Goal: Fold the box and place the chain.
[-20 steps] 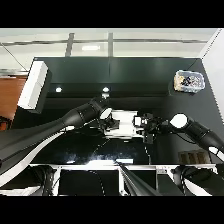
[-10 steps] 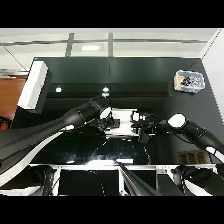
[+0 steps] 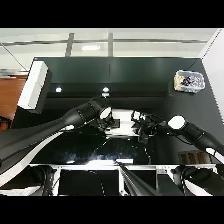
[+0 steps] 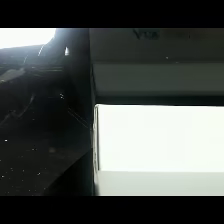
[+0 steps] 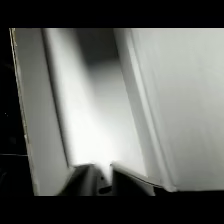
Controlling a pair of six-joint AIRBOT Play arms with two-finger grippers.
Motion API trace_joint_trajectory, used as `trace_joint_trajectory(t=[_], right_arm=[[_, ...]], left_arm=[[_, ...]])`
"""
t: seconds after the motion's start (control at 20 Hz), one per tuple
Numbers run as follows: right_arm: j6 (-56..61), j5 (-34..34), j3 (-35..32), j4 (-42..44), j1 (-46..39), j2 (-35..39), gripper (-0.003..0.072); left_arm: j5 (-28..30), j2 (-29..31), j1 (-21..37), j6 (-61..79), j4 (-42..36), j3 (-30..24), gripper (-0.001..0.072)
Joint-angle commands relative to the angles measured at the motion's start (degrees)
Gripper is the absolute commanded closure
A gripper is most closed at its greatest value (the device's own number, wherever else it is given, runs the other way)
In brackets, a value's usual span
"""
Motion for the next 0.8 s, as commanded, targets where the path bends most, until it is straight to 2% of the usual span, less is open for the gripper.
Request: trace_joint_trajectory(t=[0.0,0.05,0.2,0.3,0.45,0.55,0.65,0.75], right_arm=[[10.5,-0.3,0.5,-1.8,-0.1,0.7,0.0669],[20.5,1.6,1.7,-5.0,-0.9,1.5,0.0669],[48.5,18.6,9.0,-18.0,-9.2,4.8,0.0664],[63.2,21.6,9.6,-21.1,-20.5,7.5,0.0664],[68.0,20.0,4.6,-14.1,-37.9,8.4,0.0664],[69.1,19.2,-0.6,-8.9,-43.0,8.0,0.0664],[69.3,19.8,-4.3,-6.3,-41.7,5.9,0.0664],[69.0,18.8,-5.4,-4.7,-35.8,2.7,0.0664]], left_arm=[[-0.2,0.0,0.0,0.1,0.1,0.0,0.068],[-0.2,0.0,0.0,0.1,0.1,0.0,0.068],[-0.2,0.0,0.0,0.1,0.1,0.0,0.0679],[-0.2,0.0,0.0,0.1,0.1,0.0,0.068],[-0.2,0.0,0.0,0.1,0.1,0.0,0.068],[-0.2,0.0,0.0,0.1,0.1,0.0,0.068],[-0.2,0.0,0.0,0.1,0.1,0.0,0.0679],[-0.2,0.0,0.0,0.1,0.1,0.0,0.068]])
